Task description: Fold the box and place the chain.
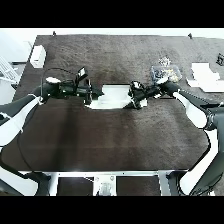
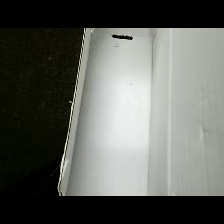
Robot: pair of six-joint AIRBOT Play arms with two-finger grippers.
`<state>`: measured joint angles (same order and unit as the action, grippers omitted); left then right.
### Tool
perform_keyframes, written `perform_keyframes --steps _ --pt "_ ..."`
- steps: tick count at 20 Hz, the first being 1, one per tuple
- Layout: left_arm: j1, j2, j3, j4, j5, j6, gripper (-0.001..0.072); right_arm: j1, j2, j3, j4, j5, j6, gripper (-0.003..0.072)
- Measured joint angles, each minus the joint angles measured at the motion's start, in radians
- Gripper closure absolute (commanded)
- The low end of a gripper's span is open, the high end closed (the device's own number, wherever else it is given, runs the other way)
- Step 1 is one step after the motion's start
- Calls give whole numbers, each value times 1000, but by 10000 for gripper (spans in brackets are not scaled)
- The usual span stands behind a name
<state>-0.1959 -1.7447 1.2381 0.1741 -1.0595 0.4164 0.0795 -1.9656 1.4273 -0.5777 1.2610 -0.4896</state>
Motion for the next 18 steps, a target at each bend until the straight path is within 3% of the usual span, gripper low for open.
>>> perform_keyframes --steps 8,18 --pt "-47 -21 1 -162 236 148 691 0 0 0 1 0 1 96" --pt "-51 -56 14 -245 304 212 691 0 0 0 0 0 1 96"
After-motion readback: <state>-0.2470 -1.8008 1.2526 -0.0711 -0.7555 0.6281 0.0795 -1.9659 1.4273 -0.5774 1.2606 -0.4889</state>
